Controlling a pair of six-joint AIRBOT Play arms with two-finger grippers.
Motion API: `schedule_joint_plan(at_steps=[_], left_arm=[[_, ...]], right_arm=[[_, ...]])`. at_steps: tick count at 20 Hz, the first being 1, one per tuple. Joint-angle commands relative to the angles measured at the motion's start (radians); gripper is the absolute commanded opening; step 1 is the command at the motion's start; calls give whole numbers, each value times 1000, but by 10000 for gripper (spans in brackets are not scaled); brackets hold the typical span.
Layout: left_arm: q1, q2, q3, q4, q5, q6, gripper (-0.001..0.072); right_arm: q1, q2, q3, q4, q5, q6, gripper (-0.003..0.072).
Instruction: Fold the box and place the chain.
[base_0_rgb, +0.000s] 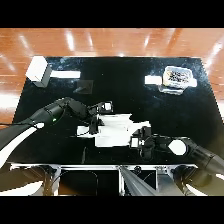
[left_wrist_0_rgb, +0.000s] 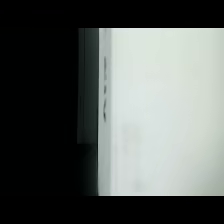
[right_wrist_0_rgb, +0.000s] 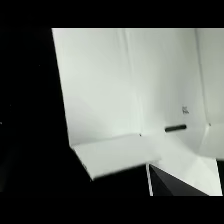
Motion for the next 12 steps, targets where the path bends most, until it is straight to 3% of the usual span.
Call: schedule_joint_plan(at_steps=[1, 9, 12], left_arm=[[0, 0, 0, 0, -1, 0, 20], [0, 0, 0, 0, 0, 0, 20], [0, 0, 0, 1, -1, 0, 20]], right_arm=[[70, -33, 0, 45, -179, 13, 709], [65, -21, 33, 95, -336, 72, 709], [50, -3, 42, 95, -311, 73, 709]])
